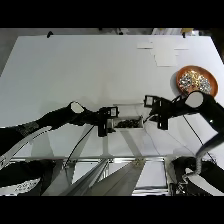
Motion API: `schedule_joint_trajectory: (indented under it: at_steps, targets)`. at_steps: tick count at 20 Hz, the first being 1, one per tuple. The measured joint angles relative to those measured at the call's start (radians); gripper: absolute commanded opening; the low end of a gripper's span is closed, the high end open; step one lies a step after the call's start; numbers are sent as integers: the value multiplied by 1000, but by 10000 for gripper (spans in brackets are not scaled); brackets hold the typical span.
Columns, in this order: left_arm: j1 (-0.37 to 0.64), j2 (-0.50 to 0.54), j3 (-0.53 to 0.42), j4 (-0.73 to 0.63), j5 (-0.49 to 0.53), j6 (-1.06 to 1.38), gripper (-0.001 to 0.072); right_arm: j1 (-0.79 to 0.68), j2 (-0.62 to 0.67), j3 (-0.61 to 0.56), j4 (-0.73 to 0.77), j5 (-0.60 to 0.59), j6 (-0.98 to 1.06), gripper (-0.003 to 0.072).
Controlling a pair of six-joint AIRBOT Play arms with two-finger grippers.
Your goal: Fold the box and place the chain.
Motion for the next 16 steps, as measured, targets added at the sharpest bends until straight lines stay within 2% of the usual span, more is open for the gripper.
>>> schedule_joint_trajectory:
  at_steps: [9, 13, 14, 16]
  targets:
    - [0, 0, 0, 0, 0, 0, 209, 54, -95, -54, 10, -117, -104, 264]
    - [0, 0, 0, 0, 0, 0, 209, 56, -135, -56, 16, -143, -110, 186]
    - [0, 0, 0, 0, 0, 0, 209, 56, -139, -56, 20, -150, -112, 121]
    - [0, 0, 0, 0, 0, 0, 209, 56, -146, -56, 27, -163, -112, 38]
